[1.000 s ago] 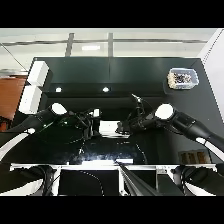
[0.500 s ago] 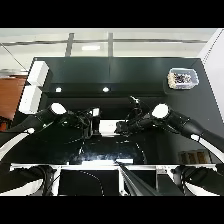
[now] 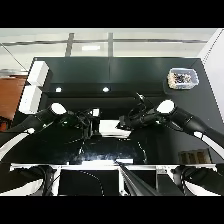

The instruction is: Fold the box and place the chain.

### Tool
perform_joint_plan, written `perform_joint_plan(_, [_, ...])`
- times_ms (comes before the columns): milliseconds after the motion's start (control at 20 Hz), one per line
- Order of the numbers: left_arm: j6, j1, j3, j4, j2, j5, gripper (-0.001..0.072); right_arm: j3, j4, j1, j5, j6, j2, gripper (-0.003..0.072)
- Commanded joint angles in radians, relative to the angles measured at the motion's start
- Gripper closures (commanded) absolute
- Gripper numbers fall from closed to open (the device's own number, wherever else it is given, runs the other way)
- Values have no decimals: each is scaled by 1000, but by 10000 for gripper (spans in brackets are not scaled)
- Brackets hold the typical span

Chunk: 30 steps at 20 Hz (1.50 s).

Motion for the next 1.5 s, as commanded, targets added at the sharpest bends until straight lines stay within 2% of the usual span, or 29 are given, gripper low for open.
perform_joint_plan(0, [-1,0,0,0,0,2,251,-6,-54,10,-8,16,0,652])
perform_joint_plan(150, [-1,0,0,0,0,2,251,-12,-105,10,-51,32,-3,652])
perform_joint_plan(550, [-1,0,0,0,0,2,251,-13,-133,12,-39,29,-32,652])
perform_joint_plan(700, [-1,0,0,-1,0,2,251,-8,-129,2,-24,26,18,652])
perform_joint_plan(900, [-1,0,0,-2,0,1,249,22,-126,-76,45,26,146,653])
perform_joint_plan(1000, [-6,1,0,-2,0,4,188,27,-126,-137,54,26,215,653])
perform_joint_plan(1050, [-6,2,0,-2,2,4,130,28,-127,-172,62,26,245,653])
perform_joint_plan(1100, [-7,3,0,4,7,4,-11,29,-126,-206,70,26,268,653])
perform_joint_plan(1200, [-49,10,0,30,37,3,-11,29,-136,-272,84,26,312,652])
perform_joint_plan(1350, [-204,43,0,141,123,-18,-11,29,-167,-360,112,26,353,652])
perform_joint_plan(1450, [-295,79,1,173,190,-69,-11,29,-189,-399,118,25,362,653])
